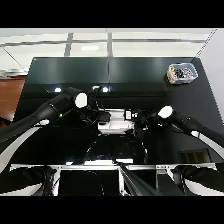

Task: Fold the box and place the chain.

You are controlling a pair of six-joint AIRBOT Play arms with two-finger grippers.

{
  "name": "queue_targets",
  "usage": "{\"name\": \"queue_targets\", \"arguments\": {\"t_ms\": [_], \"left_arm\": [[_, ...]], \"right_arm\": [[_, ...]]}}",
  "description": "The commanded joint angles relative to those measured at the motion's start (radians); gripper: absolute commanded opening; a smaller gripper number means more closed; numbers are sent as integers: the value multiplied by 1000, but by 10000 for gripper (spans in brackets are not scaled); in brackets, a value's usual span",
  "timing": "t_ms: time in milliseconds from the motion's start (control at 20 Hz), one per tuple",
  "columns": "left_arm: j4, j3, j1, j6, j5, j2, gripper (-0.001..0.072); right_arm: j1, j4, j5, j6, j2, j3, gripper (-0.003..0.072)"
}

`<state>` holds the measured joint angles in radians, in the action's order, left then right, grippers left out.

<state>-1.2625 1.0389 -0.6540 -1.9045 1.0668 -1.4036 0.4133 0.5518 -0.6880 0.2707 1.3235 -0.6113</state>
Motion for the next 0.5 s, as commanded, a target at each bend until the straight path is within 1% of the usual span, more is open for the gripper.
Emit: {"name": "queue_targets", "arguments": {"t_ms": [0,350,450], "left_arm": [[-21,0,-2,-21,17,-1,405],[-20,0,-3,-83,16,-25,405],[-21,0,-17,-95,14,-42,405]], "right_arm": [[0,-1,0,0,0,0,424],[0,-1,0,0,0,0,424],[0,0,0,0,0,0,424]]}}
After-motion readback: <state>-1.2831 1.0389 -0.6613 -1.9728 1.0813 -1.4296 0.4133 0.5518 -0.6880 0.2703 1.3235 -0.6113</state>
